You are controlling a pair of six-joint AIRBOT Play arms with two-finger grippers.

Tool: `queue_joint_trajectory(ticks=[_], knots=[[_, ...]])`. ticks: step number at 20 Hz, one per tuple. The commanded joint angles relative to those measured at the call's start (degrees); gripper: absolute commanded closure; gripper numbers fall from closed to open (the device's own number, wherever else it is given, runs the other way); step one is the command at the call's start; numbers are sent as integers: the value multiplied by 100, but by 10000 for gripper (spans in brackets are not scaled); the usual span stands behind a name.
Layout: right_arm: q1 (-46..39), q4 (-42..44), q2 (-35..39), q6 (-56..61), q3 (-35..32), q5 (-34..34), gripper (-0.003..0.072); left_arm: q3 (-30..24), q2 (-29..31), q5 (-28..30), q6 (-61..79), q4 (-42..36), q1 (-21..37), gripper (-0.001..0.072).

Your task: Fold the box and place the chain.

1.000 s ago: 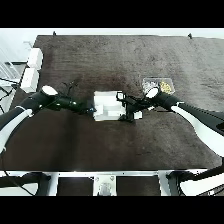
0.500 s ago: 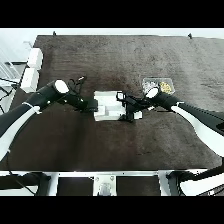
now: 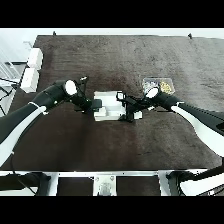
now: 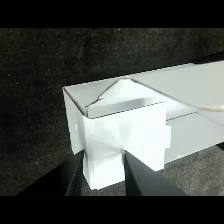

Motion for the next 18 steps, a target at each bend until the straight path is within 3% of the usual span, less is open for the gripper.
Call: queue_joint_trajectory(ticks=[1,3,7,14,18], knots=[[2,0,-4,2,-2,0,92,20,-13,-57,-402,310,-26,398],[2,0,-4,2,-2,0,92,52,-46,-83,-448,389,-26,398],[2,0,-4,2,-2,0,92,656,-518,-809,-503,476,-70,391],[2,0,-4,2,-2,0,92,1423,-1126,-1307,-730,796,-271,390],[2,0,-4,0,-2,0,92,1567,-1187,-1405,-1005,1054,-273,391]])
